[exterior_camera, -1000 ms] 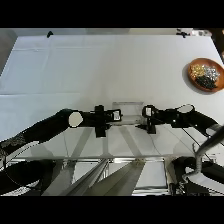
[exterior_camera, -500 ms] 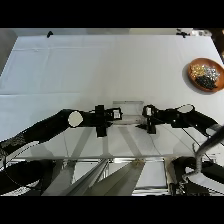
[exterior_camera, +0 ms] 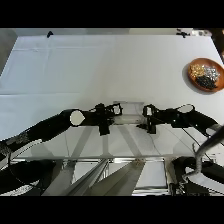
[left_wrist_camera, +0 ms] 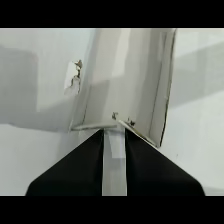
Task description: Fold the box and place the chain.
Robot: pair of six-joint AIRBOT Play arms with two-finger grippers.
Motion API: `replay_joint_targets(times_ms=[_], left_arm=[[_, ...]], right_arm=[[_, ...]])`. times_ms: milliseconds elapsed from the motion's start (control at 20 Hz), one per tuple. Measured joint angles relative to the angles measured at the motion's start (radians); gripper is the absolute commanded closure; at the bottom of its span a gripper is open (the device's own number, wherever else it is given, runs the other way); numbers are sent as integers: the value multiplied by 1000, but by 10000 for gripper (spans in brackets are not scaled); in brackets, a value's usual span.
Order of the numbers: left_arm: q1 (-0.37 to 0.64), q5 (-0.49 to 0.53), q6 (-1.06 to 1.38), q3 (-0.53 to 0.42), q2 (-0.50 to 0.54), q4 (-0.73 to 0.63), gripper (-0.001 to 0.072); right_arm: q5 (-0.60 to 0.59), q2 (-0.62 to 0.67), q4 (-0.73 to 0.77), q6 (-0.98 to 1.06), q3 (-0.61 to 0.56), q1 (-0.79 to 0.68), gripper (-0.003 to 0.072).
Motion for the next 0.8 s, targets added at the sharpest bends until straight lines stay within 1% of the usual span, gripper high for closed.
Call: replay_joint_targets(times_ms=[50,100,250,300,350,450,500,550,600,800], left_arm=[[0,6,0,0,-7,-11,511],[0,9,0,0,-12,-25,432],[0,24,0,0,-20,-51,410],[0,28,0,0,-22,-57,331],[0,29,0,0,-23,-60,290],[0,32,0,0,-24,-66,293],[0,34,2,0,-24,-68,331],[-3,37,8,0,-26,-71,449],[-7,47,19,0,-28,-73,491],[-50,86,53,0,-49,-95,495]], right_arm=[[0,0,0,0,0,0,227],[0,0,0,0,0,0,227],[0,0,0,0,0,0,227],[1,0,0,0,0,0,227],[1,0,0,0,0,0,227],[1,0,0,1,0,0,227],[1,0,0,1,0,0,227],[1,0,0,1,0,0,227],[1,0,0,1,0,0,227],[1,0,-1,0,0,0,227]])
